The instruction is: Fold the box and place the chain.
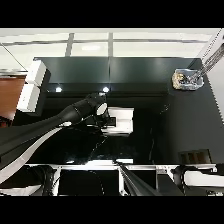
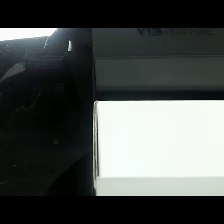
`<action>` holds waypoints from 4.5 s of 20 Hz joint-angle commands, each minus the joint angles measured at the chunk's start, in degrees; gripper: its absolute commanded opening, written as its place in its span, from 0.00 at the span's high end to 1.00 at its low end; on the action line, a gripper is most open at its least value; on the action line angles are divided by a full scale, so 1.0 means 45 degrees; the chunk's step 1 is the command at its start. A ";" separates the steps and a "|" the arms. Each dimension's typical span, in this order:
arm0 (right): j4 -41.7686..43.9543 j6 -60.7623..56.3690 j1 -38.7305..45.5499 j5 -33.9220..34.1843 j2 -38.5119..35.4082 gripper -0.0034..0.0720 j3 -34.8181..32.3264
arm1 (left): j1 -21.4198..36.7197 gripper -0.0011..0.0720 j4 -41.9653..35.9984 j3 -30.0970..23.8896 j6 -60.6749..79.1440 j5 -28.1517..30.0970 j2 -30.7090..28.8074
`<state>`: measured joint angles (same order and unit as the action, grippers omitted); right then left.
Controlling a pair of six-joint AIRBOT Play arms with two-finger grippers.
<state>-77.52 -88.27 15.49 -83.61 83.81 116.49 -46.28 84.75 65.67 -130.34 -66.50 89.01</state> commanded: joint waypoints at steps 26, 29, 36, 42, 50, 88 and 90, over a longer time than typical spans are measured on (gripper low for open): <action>0.9088 0.1865 -0.7344 0.3419 -0.7067 0.95 -1.1973 | 0.0039 0.95 0.0015 0.0005 0.0005 0.0005 0.0000; 0.9078 0.1870 -0.7601 0.4056 -0.6649 0.95 -1.2575 | 0.0039 0.95 0.0010 0.0005 0.0005 0.0000 0.0000; 0.8835 0.1865 -0.8539 0.4886 -0.5289 0.94 -1.3984 | 0.0039 0.95 0.0015 0.0005 0.0005 0.0005 0.0000; 0.7023 0.1239 -0.8558 0.4799 -0.4697 0.94 -1.4022 | 0.0039 0.95 0.0010 0.0005 0.0005 0.0005 0.0000; 0.6509 0.1141 -0.9126 0.6222 -0.4517 0.93 -1.4678 | 0.0044 0.95 0.0010 0.0005 0.0005 0.0005 0.0000; 0.1302 0.1894 -0.4425 0.5892 -0.6751 0.58 -1.7058 | 0.0971 0.27 0.5076 -0.2467 0.0423 -0.1491 -0.5634; 0.1379 0.1676 -0.4425 0.5727 -0.6751 0.58 -1.7058 | 0.2701 0.27 0.2021 -0.4566 0.1909 0.1049 -0.6810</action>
<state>-71.79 -79.53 -4.45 -56.49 53.45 39.77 -41.50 103.83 55.53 -128.18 -71.64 65.93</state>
